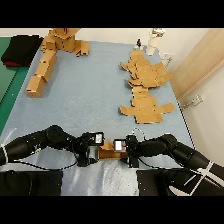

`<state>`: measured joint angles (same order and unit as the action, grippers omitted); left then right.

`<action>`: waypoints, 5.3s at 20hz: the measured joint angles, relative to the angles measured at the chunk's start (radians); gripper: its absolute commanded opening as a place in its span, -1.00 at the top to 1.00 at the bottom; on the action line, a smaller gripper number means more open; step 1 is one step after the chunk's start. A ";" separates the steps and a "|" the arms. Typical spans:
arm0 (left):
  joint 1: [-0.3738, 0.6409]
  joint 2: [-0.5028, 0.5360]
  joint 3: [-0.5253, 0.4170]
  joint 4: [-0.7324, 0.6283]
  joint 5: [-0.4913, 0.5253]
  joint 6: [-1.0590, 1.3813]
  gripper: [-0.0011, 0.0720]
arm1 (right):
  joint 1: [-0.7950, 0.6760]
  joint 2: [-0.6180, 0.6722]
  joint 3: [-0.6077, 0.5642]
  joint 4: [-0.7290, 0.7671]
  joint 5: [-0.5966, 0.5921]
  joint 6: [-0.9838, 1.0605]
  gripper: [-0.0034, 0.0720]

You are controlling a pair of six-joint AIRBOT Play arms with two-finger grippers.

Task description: Fold the box.

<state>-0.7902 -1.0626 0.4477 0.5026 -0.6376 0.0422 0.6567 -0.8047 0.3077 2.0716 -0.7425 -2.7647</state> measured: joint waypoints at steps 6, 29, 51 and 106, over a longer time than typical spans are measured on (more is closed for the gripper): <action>-0.064 -0.036 0.000 -0.031 0.090 0.003 -0.94 | 0.000 0.000 0.000 0.000 0.000 0.000 -0.06; -0.108 -0.070 0.000 -0.040 0.183 0.001 -0.29 | 0.000 0.000 0.000 0.000 0.000 0.000 -0.06; -0.108 -0.071 0.000 -0.040 0.190 0.002 -0.29 | -0.005 0.056 0.006 -0.054 -0.033 0.121 -1.00; -0.106 -0.071 0.000 -0.040 0.185 0.000 -0.29 | -0.039 -0.190 0.166 -0.140 0.090 1.357 0.71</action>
<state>-0.8967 -1.1339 0.4477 0.4629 -0.4522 0.0418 0.6178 -0.9943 0.4732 1.9312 -0.6529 -1.4078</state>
